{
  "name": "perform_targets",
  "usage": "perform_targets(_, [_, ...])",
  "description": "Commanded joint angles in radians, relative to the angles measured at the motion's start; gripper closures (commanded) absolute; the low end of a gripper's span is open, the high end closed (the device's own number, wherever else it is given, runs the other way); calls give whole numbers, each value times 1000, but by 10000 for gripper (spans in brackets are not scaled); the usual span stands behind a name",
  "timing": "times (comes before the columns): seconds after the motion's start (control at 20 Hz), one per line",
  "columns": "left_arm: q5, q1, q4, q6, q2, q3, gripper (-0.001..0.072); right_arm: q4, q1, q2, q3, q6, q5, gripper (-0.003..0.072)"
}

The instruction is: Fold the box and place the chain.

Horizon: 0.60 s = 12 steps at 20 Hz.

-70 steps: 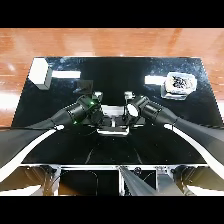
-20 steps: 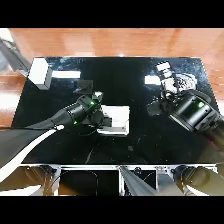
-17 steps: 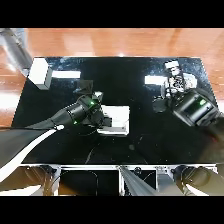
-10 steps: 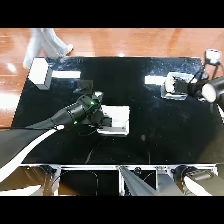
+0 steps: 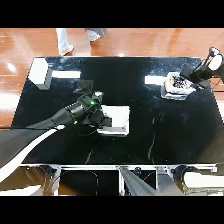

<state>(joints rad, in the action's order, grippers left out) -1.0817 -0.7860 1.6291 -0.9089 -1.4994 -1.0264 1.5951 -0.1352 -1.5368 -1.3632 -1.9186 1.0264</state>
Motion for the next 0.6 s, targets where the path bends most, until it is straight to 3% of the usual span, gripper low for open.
perform_targets(0.0, [-10, 1, -18, 0, 1, -1, 689, -45, -12, -151, -129, -8, 77, -16])
perform_targets(0.55, [-10, 1, -25, 0, 1, -1, 689, -59, -27, -233, -179, -260, 3, -16])
